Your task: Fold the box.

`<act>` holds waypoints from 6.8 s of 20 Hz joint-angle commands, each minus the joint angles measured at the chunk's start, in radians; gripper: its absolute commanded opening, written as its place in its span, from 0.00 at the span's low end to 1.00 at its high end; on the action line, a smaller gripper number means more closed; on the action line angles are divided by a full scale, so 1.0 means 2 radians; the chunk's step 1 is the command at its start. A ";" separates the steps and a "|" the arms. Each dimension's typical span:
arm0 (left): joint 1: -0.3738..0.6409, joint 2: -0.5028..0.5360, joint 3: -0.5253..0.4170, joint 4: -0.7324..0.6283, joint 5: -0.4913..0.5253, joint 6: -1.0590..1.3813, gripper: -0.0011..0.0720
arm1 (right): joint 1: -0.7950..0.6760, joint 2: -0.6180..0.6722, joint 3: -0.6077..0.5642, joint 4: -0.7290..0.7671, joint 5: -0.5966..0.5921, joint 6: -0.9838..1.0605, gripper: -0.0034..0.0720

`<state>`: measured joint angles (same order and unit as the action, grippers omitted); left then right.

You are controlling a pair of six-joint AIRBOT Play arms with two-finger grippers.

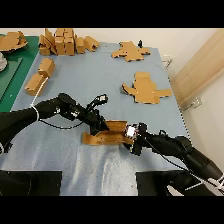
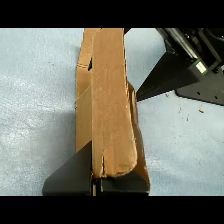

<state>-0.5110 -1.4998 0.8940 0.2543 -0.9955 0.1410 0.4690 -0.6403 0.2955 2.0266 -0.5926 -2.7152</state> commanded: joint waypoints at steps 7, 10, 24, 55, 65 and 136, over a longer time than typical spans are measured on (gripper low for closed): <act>0.000 0.000 0.000 0.000 0.000 0.000 0.03 | -0.056 -0.099 0.055 0.098 -0.054 -0.148 0.98; 0.000 0.000 0.000 0.000 0.000 0.000 0.03 | -0.056 -0.117 0.061 0.097 -0.051 -0.148 0.98; 0.000 -0.001 0.000 0.000 0.000 0.000 0.03 | -0.056 -0.138 0.061 0.094 -0.048 -0.148 0.98; 0.000 -0.001 0.000 0.000 -0.001 0.000 0.03 | -0.037 -0.179 0.063 0.111 -0.072 -0.148 0.97; 0.000 -0.001 0.000 0.000 -0.001 0.000 0.03 | -0.037 -0.194 0.063 0.111 -0.042 -0.148 0.95; -0.019 0.115 0.007 0.037 -0.006 -0.439 0.03 | -0.037 -0.193 0.063 0.096 -0.045 -0.148 0.70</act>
<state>-0.5396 -1.2537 0.8997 0.5343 -1.0855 -0.7265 0.3958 -1.0279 0.4210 2.2173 -0.6819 -3.0116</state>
